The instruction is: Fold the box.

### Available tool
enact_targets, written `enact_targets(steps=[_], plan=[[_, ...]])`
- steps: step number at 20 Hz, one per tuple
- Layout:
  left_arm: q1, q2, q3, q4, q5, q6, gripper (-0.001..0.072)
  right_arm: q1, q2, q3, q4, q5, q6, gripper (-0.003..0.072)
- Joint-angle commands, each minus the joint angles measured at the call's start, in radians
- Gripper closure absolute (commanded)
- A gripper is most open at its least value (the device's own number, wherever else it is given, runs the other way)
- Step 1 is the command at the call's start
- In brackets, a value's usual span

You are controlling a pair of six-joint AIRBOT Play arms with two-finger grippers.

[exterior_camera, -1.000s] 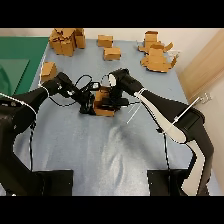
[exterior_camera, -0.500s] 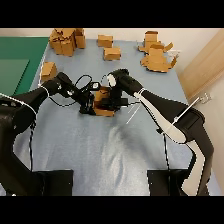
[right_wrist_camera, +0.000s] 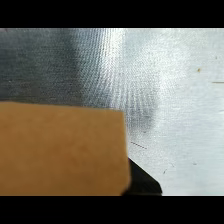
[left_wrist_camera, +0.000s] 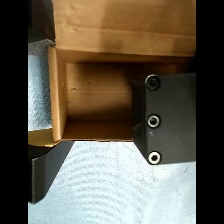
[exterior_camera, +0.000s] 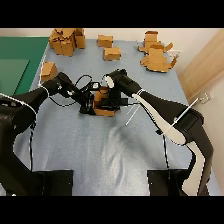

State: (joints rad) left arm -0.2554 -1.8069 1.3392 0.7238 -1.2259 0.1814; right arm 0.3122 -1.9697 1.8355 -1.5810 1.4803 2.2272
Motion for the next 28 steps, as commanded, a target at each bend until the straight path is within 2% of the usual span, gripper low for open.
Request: enact_targets(steps=[1, 14, 15, 16, 17, 18, 28], plan=[[0.000, 0.000, 0.000, 0.001, 0.001, 0.001, 0.0421, 0.001, -0.001, 0.000, -0.020, 0.005, 0.003, 0.0682], [0.000, 0.000, 0.000, 0.002, 0.000, 0.000, 0.0421, 0.000, 0.003, 0.000, -0.020, 0.004, 0.006, 0.0678], [0.000, 0.000, 0.000, 0.002, 0.000, 0.000, 0.0421, -0.002, 0.006, 0.000, -0.021, 0.004, 0.006, 0.0661], [0.000, 0.000, 0.000, 0.002, -0.001, 0.000, 0.0422, -0.002, 0.009, 0.000, -0.023, 0.002, 0.006, 0.0522], [0.000, 0.000, 0.000, 0.002, 0.000, -0.009, 0.0421, -0.003, 0.014, 0.000, -0.025, -0.002, 0.006, 0.0292], [0.000, 0.000, 0.000, 0.002, 0.001, -0.019, 0.0422, -0.003, 0.017, 0.000, -0.026, -0.008, 0.005, 0.0196], [0.001, 0.000, 0.000, 0.021, 0.001, -0.018, 0.0422, -0.017, 0.051, 0.000, -0.046, -0.040, 0.006, 0.0196]])
